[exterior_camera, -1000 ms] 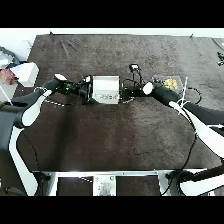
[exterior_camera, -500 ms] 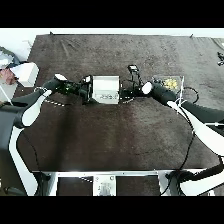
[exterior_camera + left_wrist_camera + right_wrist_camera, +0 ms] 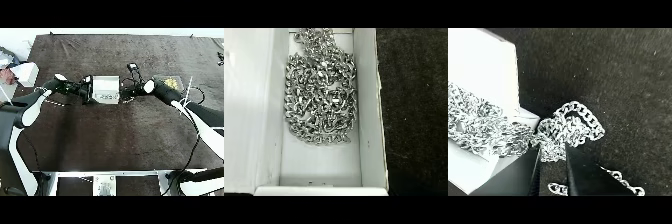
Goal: Fold the box and place the chain.
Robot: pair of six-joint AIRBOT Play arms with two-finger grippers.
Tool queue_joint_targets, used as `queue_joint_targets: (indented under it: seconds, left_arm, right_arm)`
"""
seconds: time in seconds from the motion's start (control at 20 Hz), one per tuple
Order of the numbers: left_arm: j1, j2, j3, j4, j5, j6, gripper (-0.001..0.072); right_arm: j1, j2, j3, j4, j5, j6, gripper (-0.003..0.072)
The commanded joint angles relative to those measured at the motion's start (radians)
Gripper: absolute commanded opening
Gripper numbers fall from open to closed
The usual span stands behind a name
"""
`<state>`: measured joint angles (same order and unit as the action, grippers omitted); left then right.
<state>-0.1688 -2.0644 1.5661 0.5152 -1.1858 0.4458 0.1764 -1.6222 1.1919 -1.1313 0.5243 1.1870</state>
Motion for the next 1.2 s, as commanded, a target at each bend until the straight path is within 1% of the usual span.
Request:
queue_joint_targets:
  seconds: [0.0, 0.3, 0.5, 0.8, 0.9, 0.95, 1.0, 1.05, 1.1, 1.15]
  left_arm:
    - [0.000, 0.000, 0.000, 0.000, 0.000, 0.000, 0.0362]
    - [0.000, 0.000, 0.000, 0.000, 0.000, 0.000, 0.0362]
    - [0.000, 0.000, 0.000, 0.000, 0.000, 0.000, 0.0362]
    - [0.000, 0.000, 0.000, 0.000, 0.000, 0.000, 0.0363]
    - [0.000, 0.000, 0.000, 0.000, 0.000, 0.000, 0.0362]
    - [0.000, 0.000, 0.000, 0.000, 0.000, 0.000, 0.0362]
    - [0.000, 0.000, 0.000, 0.000, 0.000, 0.000, 0.0362]
    - [0.000, 0.000, 0.000, 0.000, 0.000, 0.000, 0.0362]
    - [0.000, 0.000, 0.000, 0.000, 0.000, 0.000, 0.0362]
    - [0.000, 0.000, 0.000, 0.000, 0.000, 0.000, 0.0362]
  right_arm:
    - [0.000, 0.001, 0.000, -0.009, 0.015, -0.018, 0.0260]
    - [0.000, -0.022, 0.000, -0.009, 0.049, -0.047, 0.0260]
    - [0.001, -0.030, 0.000, -0.008, 0.014, -0.048, 0.0259]
    - [0.005, -0.034, 0.000, 0.020, 0.024, -0.077, 0.0257]
    - [0.006, -0.050, 0.000, 0.025, 0.043, -0.078, 0.0255]
    - [0.006, -0.060, 0.000, 0.024, 0.044, -0.087, 0.0211]
    - [0.006, -0.061, 0.000, 0.019, 0.035, -0.095, 0.0068]
    - [0.006, -0.060, 0.001, 0.018, 0.017, -0.095, 0.0039]
    - [0.006, -0.059, 0.002, 0.020, 0.003, -0.096, -0.0011]
    - [0.006, -0.056, 0.003, 0.021, 0.006, -0.095, -0.0014]
